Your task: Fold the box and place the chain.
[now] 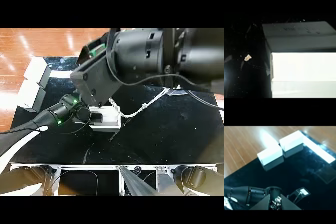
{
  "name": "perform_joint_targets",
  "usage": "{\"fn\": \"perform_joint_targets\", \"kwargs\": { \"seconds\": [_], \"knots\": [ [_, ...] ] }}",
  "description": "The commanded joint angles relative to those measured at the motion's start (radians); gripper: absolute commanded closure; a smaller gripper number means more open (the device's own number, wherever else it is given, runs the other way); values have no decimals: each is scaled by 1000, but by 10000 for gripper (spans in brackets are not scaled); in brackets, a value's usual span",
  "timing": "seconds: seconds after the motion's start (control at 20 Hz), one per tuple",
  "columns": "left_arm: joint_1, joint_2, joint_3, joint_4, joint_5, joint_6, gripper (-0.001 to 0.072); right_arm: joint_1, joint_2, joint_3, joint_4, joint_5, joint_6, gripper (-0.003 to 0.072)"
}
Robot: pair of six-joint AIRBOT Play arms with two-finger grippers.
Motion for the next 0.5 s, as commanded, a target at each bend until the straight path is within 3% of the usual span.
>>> {"fn": "perform_joint_targets", "kwargs": {
  "seconds": [0.0,0.2,0.45],
  "knots": [
    [-1,-1,0,0,-1,0,689,1,-2,-1,5,12,0,663],
    [-1,-1,0,1,-1,0,689,-1,0,-1,5,58,2,664],
    [-1,-1,0,5,0,0,690,-79,3,-34,132,196,14,675]
  ]
}}
